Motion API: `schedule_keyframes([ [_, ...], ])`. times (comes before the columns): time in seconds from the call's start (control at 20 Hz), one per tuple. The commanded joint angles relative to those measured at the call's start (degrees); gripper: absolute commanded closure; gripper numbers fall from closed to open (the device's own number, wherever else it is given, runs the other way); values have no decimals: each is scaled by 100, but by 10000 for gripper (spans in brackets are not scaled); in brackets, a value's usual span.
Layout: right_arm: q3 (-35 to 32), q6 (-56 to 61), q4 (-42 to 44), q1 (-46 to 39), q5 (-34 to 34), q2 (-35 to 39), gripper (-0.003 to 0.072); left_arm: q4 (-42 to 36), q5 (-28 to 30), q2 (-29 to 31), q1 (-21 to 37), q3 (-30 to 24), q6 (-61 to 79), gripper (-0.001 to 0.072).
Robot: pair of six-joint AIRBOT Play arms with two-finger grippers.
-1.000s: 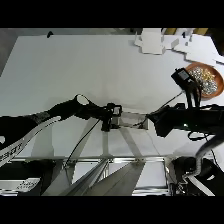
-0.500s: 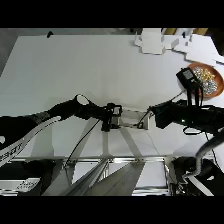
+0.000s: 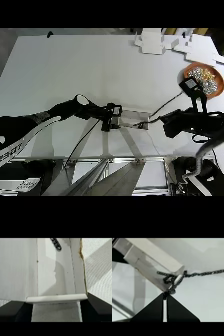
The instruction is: Fold the box and place the chain.
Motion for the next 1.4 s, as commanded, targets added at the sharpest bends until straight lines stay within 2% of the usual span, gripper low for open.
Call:
schedule_keyframes([
  [0.0,-22,-463,931,72,-229,-195,666,2,0,4,0,2,2,573],
  [0.3,-20,-820,997,1403,-2135,-1613,666,2,2,4,0,2,0,573],
  [0.45,-20,-793,894,1475,-2505,-2065,666,2,2,4,0,2,0,573],
  [0.7,-20,-817,861,1478,-2380,-2350,655,2,2,4,0,2,2,573],
  [0.75,-7,-844,848,1526,-2352,-2350,549,2,2,4,0,2,0,573],
  [0.8,68,-848,841,1567,-2203,-2347,489,2,2,4,0,2,0,573],
  [0.85,245,-935,841,1589,-1910,-2341,481,2,2,4,0,2,0,573],
  [1.05,1366,-723,9,1185,-787,-2146,485,2,2,4,0,2,2,573],
  [1.1,1587,-518,-332,907,-669,-2111,519,2,2,4,0,2,2,573],
  [1.15,1663,-306,-625,560,-673,-2100,603,2,2,4,0,2,0,573],
  [1.2,1648,-48,-844,201,-680,-2131,652,2,4,4,0,2,2,573],
  [1.35,1386,420,-1178,-737,-640,-2457,665,2,2,4,0,2,2,573],
])
